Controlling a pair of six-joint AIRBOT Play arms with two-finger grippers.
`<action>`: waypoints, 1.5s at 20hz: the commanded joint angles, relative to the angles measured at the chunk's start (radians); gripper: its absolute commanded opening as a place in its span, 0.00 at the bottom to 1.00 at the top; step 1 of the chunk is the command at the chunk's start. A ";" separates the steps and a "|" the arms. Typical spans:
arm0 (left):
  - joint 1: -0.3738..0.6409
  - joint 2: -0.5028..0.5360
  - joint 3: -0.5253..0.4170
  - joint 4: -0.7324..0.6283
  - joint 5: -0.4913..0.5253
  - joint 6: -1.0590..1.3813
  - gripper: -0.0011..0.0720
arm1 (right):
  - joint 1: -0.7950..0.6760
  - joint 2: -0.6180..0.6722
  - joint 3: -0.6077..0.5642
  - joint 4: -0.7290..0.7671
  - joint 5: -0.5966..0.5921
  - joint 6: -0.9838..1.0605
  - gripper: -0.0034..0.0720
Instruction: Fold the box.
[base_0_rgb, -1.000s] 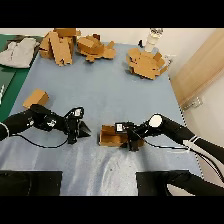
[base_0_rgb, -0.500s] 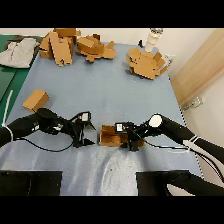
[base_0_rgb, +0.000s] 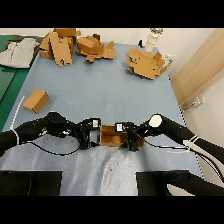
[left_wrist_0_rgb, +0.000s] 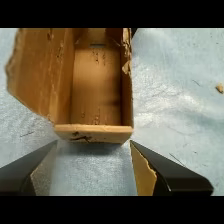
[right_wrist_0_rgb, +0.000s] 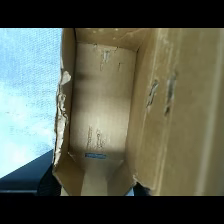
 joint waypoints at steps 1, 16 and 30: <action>-0.013 0.000 0.006 -0.032 0.038 0.000 0.98 | 0.000 0.000 0.000 0.000 0.000 0.000 0.75; -0.069 -0.018 0.017 -0.027 0.034 0.001 0.98 | 0.000 0.000 0.000 0.000 -0.004 0.000 0.75; -0.069 -0.018 0.017 -0.026 0.019 0.003 0.98 | 0.000 0.000 0.000 0.000 -0.004 0.000 0.75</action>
